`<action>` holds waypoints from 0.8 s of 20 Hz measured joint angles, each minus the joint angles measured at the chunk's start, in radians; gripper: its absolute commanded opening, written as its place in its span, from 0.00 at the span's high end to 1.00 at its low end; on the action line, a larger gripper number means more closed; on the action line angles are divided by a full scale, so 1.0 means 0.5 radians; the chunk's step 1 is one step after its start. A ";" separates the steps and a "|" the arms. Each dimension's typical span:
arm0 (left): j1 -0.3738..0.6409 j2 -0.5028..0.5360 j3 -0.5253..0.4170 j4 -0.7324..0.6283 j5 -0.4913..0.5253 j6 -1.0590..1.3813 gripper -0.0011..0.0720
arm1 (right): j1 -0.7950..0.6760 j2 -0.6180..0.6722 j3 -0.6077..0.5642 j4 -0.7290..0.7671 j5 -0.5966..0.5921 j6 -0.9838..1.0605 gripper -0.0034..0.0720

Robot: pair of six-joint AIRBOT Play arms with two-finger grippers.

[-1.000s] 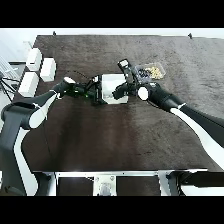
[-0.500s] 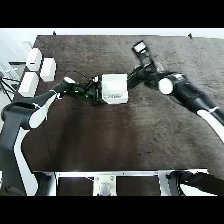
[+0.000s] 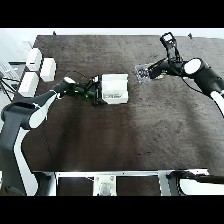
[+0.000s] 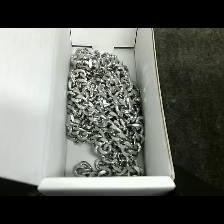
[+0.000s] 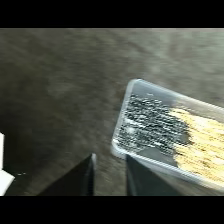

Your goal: Fold the box and place the chain.

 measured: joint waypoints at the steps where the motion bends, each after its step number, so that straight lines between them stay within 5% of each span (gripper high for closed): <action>1: 0.000 0.000 0.000 0.000 0.001 -0.001 0.50 | -0.024 -0.068 0.046 0.104 0.044 -0.094 0.70; 8: 0.000 0.000 0.000 0.000 0.001 -0.001 0.50 | -0.065 -0.585 0.428 0.626 0.457 -0.546 0.70; 16: 0.000 0.000 0.000 0.000 0.000 0.000 0.50 | 0.077 -0.790 0.645 0.772 0.661 -0.757 0.70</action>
